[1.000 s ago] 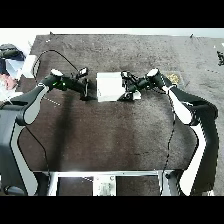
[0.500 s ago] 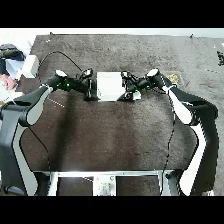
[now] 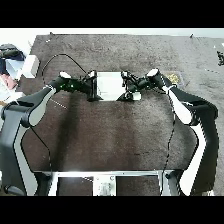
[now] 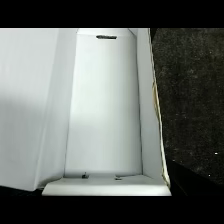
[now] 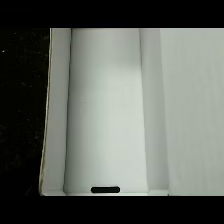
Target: Fold the box and place the chain.
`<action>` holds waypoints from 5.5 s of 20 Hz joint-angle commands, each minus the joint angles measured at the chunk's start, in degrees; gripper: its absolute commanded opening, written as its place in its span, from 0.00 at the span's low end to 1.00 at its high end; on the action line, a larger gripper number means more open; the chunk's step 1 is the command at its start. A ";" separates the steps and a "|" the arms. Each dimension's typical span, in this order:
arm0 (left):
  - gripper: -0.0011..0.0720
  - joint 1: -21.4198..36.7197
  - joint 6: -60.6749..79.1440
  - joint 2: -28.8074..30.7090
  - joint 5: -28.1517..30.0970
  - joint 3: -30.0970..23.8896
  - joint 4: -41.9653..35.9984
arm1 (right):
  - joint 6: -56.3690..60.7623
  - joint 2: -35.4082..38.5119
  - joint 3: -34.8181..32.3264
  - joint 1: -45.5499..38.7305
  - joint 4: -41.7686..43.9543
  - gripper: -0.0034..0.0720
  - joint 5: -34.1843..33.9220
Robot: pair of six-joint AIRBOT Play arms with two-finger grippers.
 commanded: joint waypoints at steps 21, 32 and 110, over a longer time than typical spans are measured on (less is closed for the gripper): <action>1.00 -0.04 4.42 -1.03 -2.34 -0.11 -1.68 | -0.04 0.00 0.00 0.00 -0.04 0.67 0.11; 0.57 -0.04 3.85 -1.03 -0.09 -0.11 -0.90 | -0.04 0.00 0.00 0.00 -0.04 0.67 0.11; 0.57 -0.04 0.94 -1.03 -0.76 -0.09 -1.57 | 7.02 5.66 -0.17 -1.14 6.80 0.06 -17.42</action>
